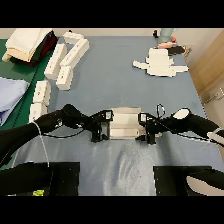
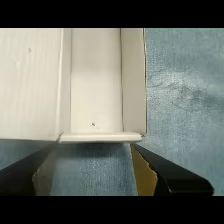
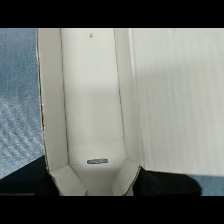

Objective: Fold the box.

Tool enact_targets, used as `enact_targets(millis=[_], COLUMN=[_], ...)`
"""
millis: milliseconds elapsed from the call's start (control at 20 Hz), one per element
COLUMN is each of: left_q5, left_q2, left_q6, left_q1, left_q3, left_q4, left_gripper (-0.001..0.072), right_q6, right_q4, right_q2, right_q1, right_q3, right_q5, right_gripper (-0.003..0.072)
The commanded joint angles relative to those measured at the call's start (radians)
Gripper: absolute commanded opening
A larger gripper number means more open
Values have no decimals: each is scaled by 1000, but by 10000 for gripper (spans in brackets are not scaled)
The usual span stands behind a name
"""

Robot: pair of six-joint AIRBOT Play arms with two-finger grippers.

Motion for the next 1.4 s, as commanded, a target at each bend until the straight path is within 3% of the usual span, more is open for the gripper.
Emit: enact_targets(millis=[0, 700, 750, 800, 850, 1350], left_q5=[11, 89, 89, 89, 87, 87], left_q2=[-14, -46, -46, -46, -46, -46], left_q6=[21, 6, 6, 6, 6, 6], left_q1=[-26, -72, -72, -72, -72, -72], left_q3=[-1, 0, 0, 0, 0, 0], left_q4=[-21, -72, -72, -71, -71, -71], left_gripper=[696, 695, 680, 496, 373, 364], right_q6=[0, 0, 0, 0, 0, 0], right_q4=[0, 0, 0, 0, 0, 0], right_q2=[0, 0, 0, 0, 0, 0], right_q1=[0, 0, 0, 0, 0, 0], right_q3=[0, 0, 0, 0, 0, 0], right_q5=[0, 0, 0, 0, 0, 0], right_gripper=[509, 509, 509, 509, 509, 509])
